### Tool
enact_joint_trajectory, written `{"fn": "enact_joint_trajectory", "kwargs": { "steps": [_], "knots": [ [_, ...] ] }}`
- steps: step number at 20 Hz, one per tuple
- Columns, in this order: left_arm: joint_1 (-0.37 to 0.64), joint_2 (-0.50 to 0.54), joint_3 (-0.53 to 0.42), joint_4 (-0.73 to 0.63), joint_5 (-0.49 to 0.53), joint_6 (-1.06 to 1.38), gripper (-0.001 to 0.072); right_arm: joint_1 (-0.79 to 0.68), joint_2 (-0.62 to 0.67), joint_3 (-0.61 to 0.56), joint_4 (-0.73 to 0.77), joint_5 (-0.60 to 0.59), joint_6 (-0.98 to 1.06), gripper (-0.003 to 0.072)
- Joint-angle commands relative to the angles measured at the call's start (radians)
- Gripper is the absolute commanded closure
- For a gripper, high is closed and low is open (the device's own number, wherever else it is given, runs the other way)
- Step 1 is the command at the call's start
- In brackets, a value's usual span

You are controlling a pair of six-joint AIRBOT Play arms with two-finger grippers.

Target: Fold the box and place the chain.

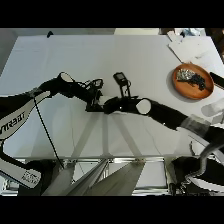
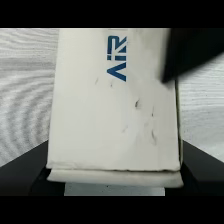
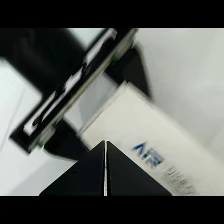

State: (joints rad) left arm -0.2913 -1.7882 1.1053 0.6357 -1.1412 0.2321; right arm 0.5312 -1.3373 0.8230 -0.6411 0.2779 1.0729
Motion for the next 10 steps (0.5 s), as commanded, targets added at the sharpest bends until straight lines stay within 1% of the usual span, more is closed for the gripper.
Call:
{"fn": "enact_joint_trajectory", "kwargs": {
  "steps": [1, 4, 6, 8, 10],
  "knots": [
    [0.001, 0.001, 0.000, 0.001, 0.000, 0.003, 0.0499, -0.095, 0.092, 0.001, -0.028, -0.001, 0.000, 0.0676],
    [0.001, 0.001, 0.000, 0.001, 0.000, 0.003, 0.0499, -0.232, 0.181, 0.001, -0.140, 0.053, 0.004, 0.0676],
    [0.001, 0.001, 0.000, 0.001, 0.000, 0.003, 0.0499, -0.328, 0.211, 0.001, -0.220, 0.101, 0.039, 0.0676],
    [0.001, 0.001, 0.000, 0.001, 0.000, 0.003, 0.0499, -0.425, 0.216, 0.001, -0.374, 0.178, 0.136, 0.0676],
    [0.001, 0.001, 0.000, 0.001, 0.000, 0.003, 0.0499, -0.509, 0.216, 0.001, -0.578, 0.288, 0.258, 0.0676]
  ]
}}
